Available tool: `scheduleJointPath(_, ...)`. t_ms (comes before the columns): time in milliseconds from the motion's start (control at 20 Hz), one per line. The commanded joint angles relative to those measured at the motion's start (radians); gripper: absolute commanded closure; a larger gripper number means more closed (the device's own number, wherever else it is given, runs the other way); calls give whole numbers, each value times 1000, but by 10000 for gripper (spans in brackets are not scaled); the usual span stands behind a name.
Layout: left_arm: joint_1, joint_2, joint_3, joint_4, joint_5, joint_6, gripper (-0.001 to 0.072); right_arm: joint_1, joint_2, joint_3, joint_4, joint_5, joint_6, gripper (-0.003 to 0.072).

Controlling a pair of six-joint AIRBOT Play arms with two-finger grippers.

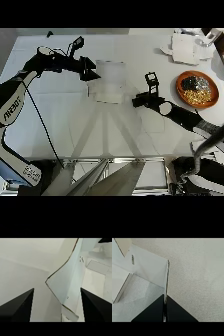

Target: Fold the box and place the chain.

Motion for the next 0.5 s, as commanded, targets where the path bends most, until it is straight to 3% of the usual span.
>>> scheduleJointPath(0,-27,-12,1,-7,29,6,86,1,0,0,0,0,0,679)
scheduleJointPath(50,-35,-17,1,-7,33,6,92,1,0,0,0,0,0,679)
scheduleJointPath(200,-47,-27,1,55,34,-11,214,1,0,0,0,0,0,679)
scheduleJointPath(350,-48,-36,1,90,31,-50,221,1,0,0,0,0,0,679)
scheduleJointPath(450,-48,-36,1,78,31,-44,312,1,0,0,0,0,0,679)
